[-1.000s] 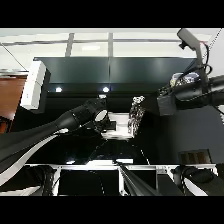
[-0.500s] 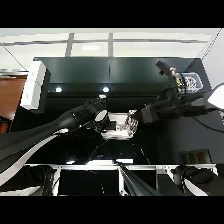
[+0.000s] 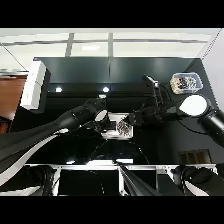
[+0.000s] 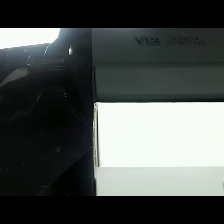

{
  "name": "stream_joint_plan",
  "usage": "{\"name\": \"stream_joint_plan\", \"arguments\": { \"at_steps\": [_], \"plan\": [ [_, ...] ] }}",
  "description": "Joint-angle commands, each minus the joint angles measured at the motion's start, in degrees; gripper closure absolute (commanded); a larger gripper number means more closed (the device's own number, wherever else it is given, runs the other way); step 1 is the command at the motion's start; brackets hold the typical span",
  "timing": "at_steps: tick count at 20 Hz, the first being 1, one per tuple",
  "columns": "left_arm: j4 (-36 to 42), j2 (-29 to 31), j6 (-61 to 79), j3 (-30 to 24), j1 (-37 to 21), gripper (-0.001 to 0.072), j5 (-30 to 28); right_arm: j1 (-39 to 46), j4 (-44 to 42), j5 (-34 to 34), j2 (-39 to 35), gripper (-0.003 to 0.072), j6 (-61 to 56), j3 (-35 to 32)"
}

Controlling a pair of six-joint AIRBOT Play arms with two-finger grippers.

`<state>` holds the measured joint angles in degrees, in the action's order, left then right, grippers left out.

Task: Fold the box and place the chain.

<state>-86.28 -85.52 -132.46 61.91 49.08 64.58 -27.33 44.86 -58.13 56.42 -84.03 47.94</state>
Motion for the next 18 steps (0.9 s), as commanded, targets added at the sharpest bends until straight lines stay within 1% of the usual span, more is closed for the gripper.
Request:
{"name": "stream_joint_plan", "arguments": {
  "at_steps": [1,4,5,6,8,13,15,18],
  "plan": [
    [-0.02,-0.02,0.0,0.02,-0.02,0.0682,-0.02,-0.28,0.39,0.72,0.79,0.0674,-0.13,-0.24],
    [-0.02,-0.04,0.0,0.02,-0.02,0.0682,-0.02,-0.28,0.44,0.46,0.79,0.067,-0.13,-0.24],
    [-0.02,-0.04,0.0,0.02,-0.02,0.0682,0.0,-0.28,0.42,0.42,0.79,0.0561,-0.13,-0.24],
    [-0.02,-0.04,0.0,0.0,-0.02,0.0682,0.0,-0.07,0.96,0.13,0.76,0.0434,-0.13,-0.2],
    [-0.02,-0.04,0.0,0.0,-0.04,0.0682,0.0,1.62,3.76,-1.79,0.48,0.0433,-0.15,-0.15],
    [-0.02,-0.04,0.02,0.0,-0.04,0.0682,0.0,10.23,13.14,-11.02,-3.61,0.0434,-0.17,-0.15],
    [-0.09,-0.04,0.02,0.0,-0.13,0.0682,-0.33,12.46,13.97,-13.03,-5.35,0.0434,-0.17,-0.15],
    [-0.17,-0.02,1.66,0.13,-0.42,0.0681,-2.23,12.79,13.9,-14.19,-6.27,0.0434,-0.15,-0.17]
  ]
}}
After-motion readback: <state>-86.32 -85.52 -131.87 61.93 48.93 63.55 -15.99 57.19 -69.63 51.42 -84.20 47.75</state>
